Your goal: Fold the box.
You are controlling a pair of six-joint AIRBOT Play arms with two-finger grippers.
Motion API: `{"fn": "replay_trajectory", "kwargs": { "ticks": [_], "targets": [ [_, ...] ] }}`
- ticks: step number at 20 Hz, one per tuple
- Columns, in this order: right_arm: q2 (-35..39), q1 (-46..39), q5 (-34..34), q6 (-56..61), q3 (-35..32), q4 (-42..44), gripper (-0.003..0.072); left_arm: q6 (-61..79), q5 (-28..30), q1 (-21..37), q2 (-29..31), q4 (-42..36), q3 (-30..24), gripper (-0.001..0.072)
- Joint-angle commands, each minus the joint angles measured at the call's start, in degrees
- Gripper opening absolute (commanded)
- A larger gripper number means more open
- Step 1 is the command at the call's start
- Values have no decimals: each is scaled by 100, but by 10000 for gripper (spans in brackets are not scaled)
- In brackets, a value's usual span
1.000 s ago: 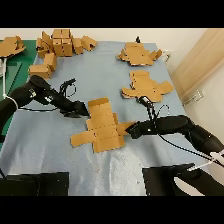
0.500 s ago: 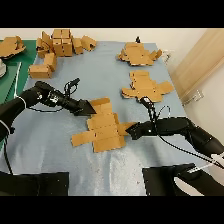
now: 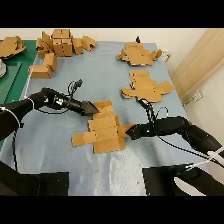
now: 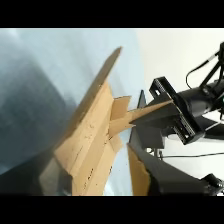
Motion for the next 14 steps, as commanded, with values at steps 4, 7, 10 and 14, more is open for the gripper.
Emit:
{"fn": "replay_trajectory", "kwargs": {
  "ticks": [4, 7, 10, 14],
  "targets": [
    [-31, 0, -17, 107, -2, -2, 1, 275, -337, -192, -103, -85, 98, 515],
    [-31, 0, -17, 107, -2, 0, 1, 313, -411, -192, -105, -31, 96, 286],
    [-31, 0, -17, 107, -2, 0, 1, 404, -376, -190, -127, -50, 98, 286],
    [-31, 0, -17, 107, -2, 0, 1, 400, -402, -192, -234, -48, 96, 285]
  ]
}}
